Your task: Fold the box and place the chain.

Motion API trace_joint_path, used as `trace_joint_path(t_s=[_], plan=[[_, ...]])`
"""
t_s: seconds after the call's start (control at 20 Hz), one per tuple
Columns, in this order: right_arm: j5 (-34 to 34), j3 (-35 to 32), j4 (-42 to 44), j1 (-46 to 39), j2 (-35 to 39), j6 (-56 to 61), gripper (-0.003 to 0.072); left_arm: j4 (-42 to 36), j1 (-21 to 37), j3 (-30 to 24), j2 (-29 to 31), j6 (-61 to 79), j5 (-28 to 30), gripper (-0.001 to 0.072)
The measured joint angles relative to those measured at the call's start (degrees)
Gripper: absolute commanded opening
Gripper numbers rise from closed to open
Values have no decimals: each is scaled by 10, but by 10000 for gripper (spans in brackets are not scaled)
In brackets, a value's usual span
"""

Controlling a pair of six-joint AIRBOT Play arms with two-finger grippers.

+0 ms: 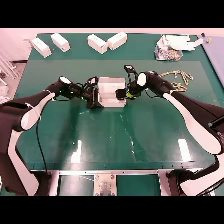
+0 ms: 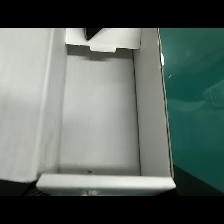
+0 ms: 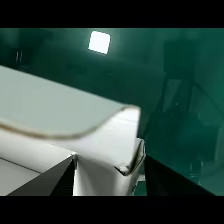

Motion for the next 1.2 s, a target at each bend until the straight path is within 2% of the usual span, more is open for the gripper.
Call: trace_joint_path(t_s=[0.15,0.25,0.35,0.5,0.7,0.75,1.0,1.1,1.15,1.2], plan=[[28,19,-39,11,-9,26,486,0,0,0,0,0,0,568],[43,27,-61,15,-12,44,451,0,0,0,0,0,0,569],[52,30,-77,18,-14,61,448,0,0,0,0,0,0,568],[59,35,-97,23,-14,82,448,0,0,0,0,0,0,568],[64,38,-121,31,-14,112,404,0,0,0,0,0,0,568],[66,38,-125,34,-14,119,369,0,0,0,0,0,0,569],[81,39,-137,45,-14,148,363,0,0,0,0,0,0,568],[87,40,-145,48,-14,165,256,0,0,0,0,0,0,569],[91,40,-148,50,-14,174,256,0,0,0,0,0,0,569],[94,40,-152,51,-14,182,208,0,0,0,0,0,0,568]])
